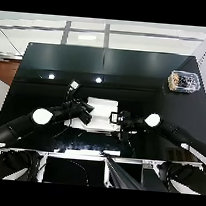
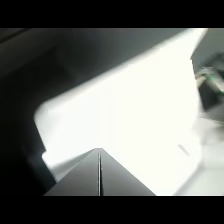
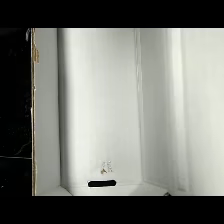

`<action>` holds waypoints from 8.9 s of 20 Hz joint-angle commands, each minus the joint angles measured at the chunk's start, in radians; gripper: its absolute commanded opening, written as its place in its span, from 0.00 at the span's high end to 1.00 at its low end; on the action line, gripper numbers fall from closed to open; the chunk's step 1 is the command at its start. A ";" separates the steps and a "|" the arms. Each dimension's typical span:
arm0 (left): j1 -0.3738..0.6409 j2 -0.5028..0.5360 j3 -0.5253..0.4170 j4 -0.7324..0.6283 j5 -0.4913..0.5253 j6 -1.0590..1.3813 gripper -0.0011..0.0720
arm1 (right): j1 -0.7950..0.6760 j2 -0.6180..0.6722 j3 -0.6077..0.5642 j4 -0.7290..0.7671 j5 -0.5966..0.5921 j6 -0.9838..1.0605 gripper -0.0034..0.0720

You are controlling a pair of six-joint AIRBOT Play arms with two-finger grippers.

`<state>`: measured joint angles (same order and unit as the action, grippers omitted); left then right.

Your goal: Fold the box and place the chain.

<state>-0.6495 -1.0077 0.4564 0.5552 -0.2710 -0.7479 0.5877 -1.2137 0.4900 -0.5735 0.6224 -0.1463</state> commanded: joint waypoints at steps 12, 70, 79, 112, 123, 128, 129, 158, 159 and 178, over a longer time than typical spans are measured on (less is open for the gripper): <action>0.077 0.036 0.037 0.098 -0.074 0.079 0.94 | 0.000 -0.001 0.000 0.000 0.000 0.000 0.16; 0.104 -0.137 0.016 0.106 -0.413 0.831 0.80 | 0.001 -0.001 0.000 -0.001 0.001 0.000 0.16; 0.104 -0.137 0.016 0.106 -0.397 0.831 0.52 | 0.001 -0.001 0.000 -0.001 0.001 0.000 0.16; 0.723 -0.105 -0.115 0.088 -0.745 -0.280 0.94 | 0.001 -0.001 0.000 -0.001 0.001 0.000 0.16; 0.554 -0.129 -0.013 0.064 -0.805 -0.278 0.02 | 0.001 -0.001 0.000 -0.001 0.001 0.000 0.16; 0.554 -0.105 0.058 0.060 -0.884 -0.319 0.02 | 0.000 -0.001 0.000 0.000 0.001 0.000 0.16; 0.550 -0.100 0.064 0.060 -0.887 -0.328 0.02 | 0.001 -0.001 0.000 -0.001 0.001 0.000 0.16; -0.145 -0.151 0.249 0.869 -0.551 -1.446 0.07 | 0.001 -0.001 0.000 0.000 0.001 0.000 0.32; -0.155 -0.158 0.254 0.896 -0.568 -1.477 0.07 | 0.001 -0.001 0.000 0.000 0.001 0.000 0.32; -0.211 -0.250 0.344 0.949 -0.657 -1.587 0.45 | 0.001 -0.001 0.000 0.000 0.001 0.000 0.32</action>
<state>-0.8604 -1.2533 0.7849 1.4887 -0.9279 -2.3215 0.5877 -1.2137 0.4900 -0.5739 0.6228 -0.1459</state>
